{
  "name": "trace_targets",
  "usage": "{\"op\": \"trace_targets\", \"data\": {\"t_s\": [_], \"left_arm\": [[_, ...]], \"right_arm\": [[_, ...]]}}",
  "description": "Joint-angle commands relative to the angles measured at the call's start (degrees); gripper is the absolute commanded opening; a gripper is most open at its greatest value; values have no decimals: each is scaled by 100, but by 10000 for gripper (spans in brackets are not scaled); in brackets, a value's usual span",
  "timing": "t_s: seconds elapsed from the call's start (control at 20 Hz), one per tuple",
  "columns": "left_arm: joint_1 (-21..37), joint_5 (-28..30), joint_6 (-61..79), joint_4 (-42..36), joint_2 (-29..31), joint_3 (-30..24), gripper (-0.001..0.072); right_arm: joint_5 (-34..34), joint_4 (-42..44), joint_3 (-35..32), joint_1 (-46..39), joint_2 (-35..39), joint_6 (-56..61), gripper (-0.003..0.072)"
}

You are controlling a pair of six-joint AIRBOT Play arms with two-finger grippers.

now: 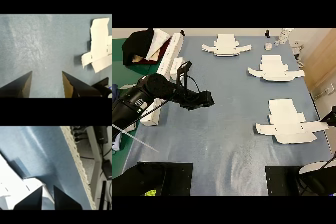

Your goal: Fold the box.

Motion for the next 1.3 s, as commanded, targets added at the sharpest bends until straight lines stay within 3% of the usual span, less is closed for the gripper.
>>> {"op": "trace_targets", "data": {"t_s": [0.0, 0.05, 0.35, 0.5, 0.75, 0.9, 1.0, 1.05, 1.1, 1.15, 1.25], "left_arm": [[2, -57, 2, -70, -2, 2, 563], [-7, -72, 2, -70, -2, 2, 563], [7, -393, 389, -83, 63, 4, 563], [127, -680, 815, -94, 278, 4, 563], [883, -1851, 1659, -92, 756, 0, 562], [1399, -2247, 2094, -157, 785, -9, 562], [1547, -2273, 2260, -205, 785, -9, 562], [1569, -2260, 2297, -256, 785, -9, 562], [1569, -2238, 2297, -295, 785, -9, 562], [1569, -2240, 2297, -369, 785, -9, 562], [1569, -2247, 2297, -455, 785, -9, 562]], "right_arm": [[-247, 229, 2, 186, -44, -72, 100], [-321, 444, 4, 299, -44, -153, 11], [-415, 2052, -195, 1558, 310, 17, 3], [216, 2081, -870, 2411, 1167, 350, 2], [1152, 2070, -3106, 3807, 3410, 1690, 2], [2562, 1937, -4706, 4760, 5016, 2697, 2], [3091, 1709, -5344, 5082, 5678, 3228, 5], [3064, 1598, -5490, 5147, 5814, 3386, 76], [2959, 1508, -5547, 5158, 5834, 3493, 299], [2813, 1331, -5549, 5156, 5816, 3543, 338], [2614, 822, -5547, 5154, 5748, 3910, 339]]}}
